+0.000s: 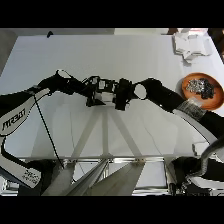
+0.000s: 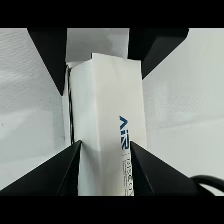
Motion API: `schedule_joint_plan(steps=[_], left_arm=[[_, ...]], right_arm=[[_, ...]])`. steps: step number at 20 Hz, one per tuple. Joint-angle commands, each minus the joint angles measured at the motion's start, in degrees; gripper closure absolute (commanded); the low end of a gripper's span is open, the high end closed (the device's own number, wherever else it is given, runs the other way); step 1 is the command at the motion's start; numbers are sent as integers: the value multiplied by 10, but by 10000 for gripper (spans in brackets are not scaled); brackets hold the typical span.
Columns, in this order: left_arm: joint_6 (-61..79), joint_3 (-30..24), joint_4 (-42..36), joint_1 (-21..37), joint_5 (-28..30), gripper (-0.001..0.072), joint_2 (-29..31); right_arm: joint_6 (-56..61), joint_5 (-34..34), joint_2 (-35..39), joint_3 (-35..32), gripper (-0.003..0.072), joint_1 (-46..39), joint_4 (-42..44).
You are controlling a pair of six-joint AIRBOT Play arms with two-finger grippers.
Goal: Fold the box and place the chain.
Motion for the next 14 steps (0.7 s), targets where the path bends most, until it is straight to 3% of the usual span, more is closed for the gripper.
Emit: schedule_joint_plan(steps=[1,3,4,5,7,9,14], left_arm=[[-1,0,0,0,1,523,0],[-1,0,0,0,1,523,0],[-1,0,0,0,1,523,0],[-1,0,0,0,1,523,0],[-1,0,0,0,1,523,0],[-1,0,0,0,1,523,0],[-1,0,0,0,1,523,0]], right_arm=[[1,4,0,-1,345,1,19],[1,6,0,-1,327,1,19],[1,9,-1,-1,253,1,21],[1,13,-1,-1,234,2,20],[1,12,-1,-5,256,4,20],[1,10,-1,-6,339,5,18],[1,-10,1,-6,349,9,13]])
